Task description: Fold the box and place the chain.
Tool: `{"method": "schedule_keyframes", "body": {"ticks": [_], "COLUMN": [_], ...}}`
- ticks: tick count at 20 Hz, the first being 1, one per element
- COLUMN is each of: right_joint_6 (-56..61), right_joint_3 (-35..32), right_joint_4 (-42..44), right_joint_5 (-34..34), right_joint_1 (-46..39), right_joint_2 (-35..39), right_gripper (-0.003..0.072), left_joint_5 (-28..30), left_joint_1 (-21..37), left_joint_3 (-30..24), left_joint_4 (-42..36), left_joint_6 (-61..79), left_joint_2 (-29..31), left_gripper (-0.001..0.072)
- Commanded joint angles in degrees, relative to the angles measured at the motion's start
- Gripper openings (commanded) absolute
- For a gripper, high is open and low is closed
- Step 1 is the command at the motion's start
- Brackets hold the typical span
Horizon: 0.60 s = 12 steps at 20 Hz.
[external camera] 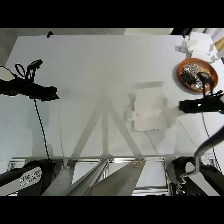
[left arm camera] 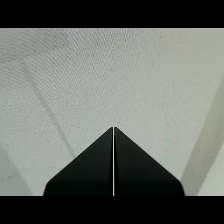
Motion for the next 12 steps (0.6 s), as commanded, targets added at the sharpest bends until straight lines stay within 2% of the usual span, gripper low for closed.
{"method": "schedule_keyframes", "body": {"ticks": [1,4,6,8,12], "right_joint_6": [5.57,15.30,23.06,27.65,27.69], "right_joint_3": [-7.96,-9.20,-9.20,-9.20,-9.27], "right_joint_4": [8.13,4.83,-0.79,-4.92,-4.94], "right_joint_5": [-12.26,-21.81,-24.87,-24.37,-22.21], "right_joint_1": [13.70,26.16,31.26,33.29,33.35], "right_joint_2": [4.15,4.00,3.93,3.93,3.93], "right_gripper": [0.0015,0.0015,0.0015,0.0015,0.0015], "left_joint_5": [0.02,0.02,0.02,0.02,0.02], "left_joint_1": [0.04,0.04,0.04,0.04,0.04], "left_joint_3": [0.04,0.04,0.04,0.04,0.04], "left_joint_4": [0.00,0.00,0.00,0.00,0.00], "left_joint_6": [0.00,0.00,0.00,0.00,0.00], "left_joint_2": [0.02,0.04,0.04,0.04,0.04], "left_gripper": [0.0011,0.0011,0.0011,0.0011,0.0011]}}
